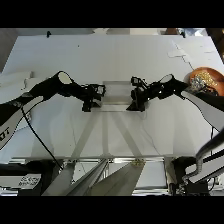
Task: Fold the box and place the chain.
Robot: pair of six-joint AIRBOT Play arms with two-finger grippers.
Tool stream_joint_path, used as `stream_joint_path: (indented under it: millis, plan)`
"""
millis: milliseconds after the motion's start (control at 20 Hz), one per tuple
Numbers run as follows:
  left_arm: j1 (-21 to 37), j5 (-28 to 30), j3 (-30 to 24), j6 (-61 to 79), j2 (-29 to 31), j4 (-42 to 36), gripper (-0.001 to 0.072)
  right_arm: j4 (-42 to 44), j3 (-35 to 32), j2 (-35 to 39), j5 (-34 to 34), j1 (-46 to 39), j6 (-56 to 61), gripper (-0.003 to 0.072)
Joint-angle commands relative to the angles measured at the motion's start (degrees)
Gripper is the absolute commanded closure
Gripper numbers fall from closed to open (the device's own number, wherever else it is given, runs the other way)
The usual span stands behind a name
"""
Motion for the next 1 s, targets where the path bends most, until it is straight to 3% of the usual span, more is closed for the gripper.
stream_joint_path:
  millis: [0,300,450,750,850,950]
  plan:
    - [-0.76,1.44,-0.02,0.63,-0.04,-0.04,0.0449,0.0,0.07,0.02,0.04,0.0,-0.07,0.0273]
    - [-1.29,1.49,-0.02,0.61,-0.04,-0.57,0.0465,0.0,0.07,0.02,0.04,0.0,-0.07,0.0273]
    - [-1.29,1.42,-0.02,0.61,-0.04,-1.42,0.0571,0.0,0.07,0.02,0.04,0.0,-0.07,0.0273]
    - [-1.64,1.46,-0.02,0.63,-0.07,-7.41,0.0568,0.0,0.07,0.02,0.04,0.0,-0.07,0.0273]
    - [-1.64,1.16,-0.04,0.59,-0.15,-7.78,0.0505,0.0,0.07,0.02,0.04,0.0,-0.07,0.0273]
    - [-1.64,0.74,-0.04,0.33,-0.66,-7.8,0.0308,0.0,0.07,0.02,0.04,0.0,-0.07,0.0273]
